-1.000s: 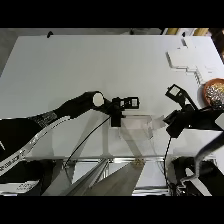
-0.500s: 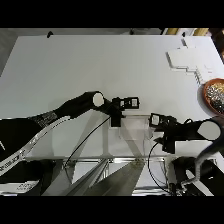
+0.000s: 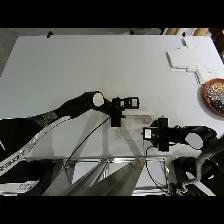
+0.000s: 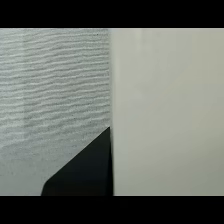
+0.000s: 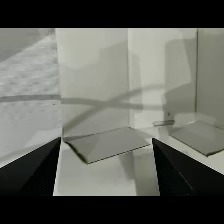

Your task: Fold the box and place the chain.

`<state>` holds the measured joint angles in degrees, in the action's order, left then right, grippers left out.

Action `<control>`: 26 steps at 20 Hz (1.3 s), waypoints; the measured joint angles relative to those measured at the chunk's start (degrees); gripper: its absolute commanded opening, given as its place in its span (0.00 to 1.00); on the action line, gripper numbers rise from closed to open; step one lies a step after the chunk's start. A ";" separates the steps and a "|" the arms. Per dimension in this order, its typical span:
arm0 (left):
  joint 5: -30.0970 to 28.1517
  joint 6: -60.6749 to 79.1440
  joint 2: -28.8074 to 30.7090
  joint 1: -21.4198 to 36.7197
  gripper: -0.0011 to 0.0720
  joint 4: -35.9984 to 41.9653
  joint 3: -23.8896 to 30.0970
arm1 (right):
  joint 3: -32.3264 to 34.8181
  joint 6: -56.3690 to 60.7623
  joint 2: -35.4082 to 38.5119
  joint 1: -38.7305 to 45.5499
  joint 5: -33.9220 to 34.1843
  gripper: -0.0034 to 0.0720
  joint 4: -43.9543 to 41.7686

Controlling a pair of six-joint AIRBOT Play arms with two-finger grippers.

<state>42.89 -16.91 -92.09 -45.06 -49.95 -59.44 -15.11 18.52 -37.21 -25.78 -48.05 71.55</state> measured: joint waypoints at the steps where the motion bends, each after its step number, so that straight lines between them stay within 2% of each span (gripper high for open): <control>1: 0.00 0.00 0.00 0.00 0.03 0.00 0.00 | 0.13 -0.28 -0.46 -0.11 0.68 0.87 0.02; 8: 0.00 0.00 0.00 -0.02 0.03 0.00 0.00 | 0.04 -3.17 -1.86 -0.22 4.07 0.87 0.50; 13: -0.02 -0.04 0.00 -0.02 0.03 0.00 0.00 | -2.58 -3.63 -1.95 3.37 5.31 0.87 -1.31; 21: -0.02 -0.04 -0.02 -0.02 0.03 0.00 0.00 | -3.93 -10.73 -3.87 10.64 3.17 0.87 -8.83; 26: -0.04 -0.11 -0.02 -0.02 0.03 0.02 0.00 | -4.35 -20.39 -7.39 17.14 1.46 0.87 -16.94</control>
<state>42.85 -17.02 -92.12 -45.08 -49.93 -59.44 -19.46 -1.87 -44.60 -8.64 -46.59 54.61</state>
